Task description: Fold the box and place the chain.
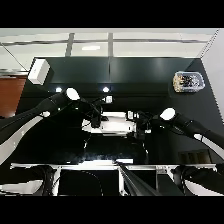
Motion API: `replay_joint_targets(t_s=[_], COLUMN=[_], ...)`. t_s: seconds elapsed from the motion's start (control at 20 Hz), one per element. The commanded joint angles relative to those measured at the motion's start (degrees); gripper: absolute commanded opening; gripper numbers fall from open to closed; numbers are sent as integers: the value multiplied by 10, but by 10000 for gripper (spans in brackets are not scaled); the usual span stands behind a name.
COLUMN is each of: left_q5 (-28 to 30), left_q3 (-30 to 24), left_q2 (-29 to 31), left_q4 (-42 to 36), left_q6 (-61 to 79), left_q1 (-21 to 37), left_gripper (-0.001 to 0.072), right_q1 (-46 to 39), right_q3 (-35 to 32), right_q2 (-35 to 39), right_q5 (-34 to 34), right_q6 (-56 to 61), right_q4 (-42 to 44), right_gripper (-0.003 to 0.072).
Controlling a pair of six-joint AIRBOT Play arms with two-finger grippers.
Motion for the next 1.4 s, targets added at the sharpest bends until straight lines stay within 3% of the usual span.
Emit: replay_joint_targets(t_s=[0.0, 1.35], left_q5=[0, 0], left_q3=[0, 0], left_q2=[0, 0], left_q4=[0, 0], left_q6=[0, 0], left_q1=[0, 0], left_gripper=[28, 29], right_q1=[0, -3], right_q3=[0, 0], right_q2=[0, -1], right_q5=[0, -18], right_q6=[0, -9], right_q4=[-12, 9], right_gripper=[714, 713])
